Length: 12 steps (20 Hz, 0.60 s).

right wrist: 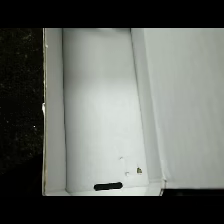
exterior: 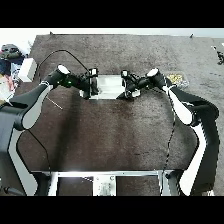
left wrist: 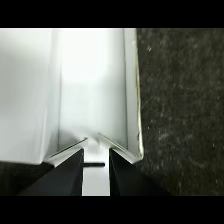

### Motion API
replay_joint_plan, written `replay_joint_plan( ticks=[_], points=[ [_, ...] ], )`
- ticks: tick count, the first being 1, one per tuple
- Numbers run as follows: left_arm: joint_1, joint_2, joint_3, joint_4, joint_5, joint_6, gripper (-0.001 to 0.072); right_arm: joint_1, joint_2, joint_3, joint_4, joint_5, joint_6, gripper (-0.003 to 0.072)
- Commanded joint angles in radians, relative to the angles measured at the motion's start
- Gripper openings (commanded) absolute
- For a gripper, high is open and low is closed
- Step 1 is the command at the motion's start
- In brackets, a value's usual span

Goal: Fold the box and place the chain.

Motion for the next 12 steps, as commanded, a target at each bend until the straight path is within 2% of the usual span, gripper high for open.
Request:
replay_joint_plan(
  ticks=[1, 9, 11, 12],
  points=[
    [0.000, -0.014, 0.000, -0.062, 0.008, 0.038, 0.0174, 0.001, -0.001, 0.000, 0.001, 0.000, 0.000, 0.0471],
    [-0.001, -0.020, 0.000, -0.071, -0.022, 0.039, 0.0177, 0.001, -0.001, 0.000, 0.001, 0.000, 0.000, 0.0471],
    [0.000, -0.030, 0.000, -0.076, -0.038, 0.057, 0.0387, 0.001, -0.001, 0.000, 0.001, 0.000, 0.000, 0.0471],
    [0.000, -0.033, 0.000, -0.075, -0.036, 0.056, 0.0435, 0.001, -0.001, 0.000, 0.001, 0.000, 0.000, 0.0471]
  ],
)
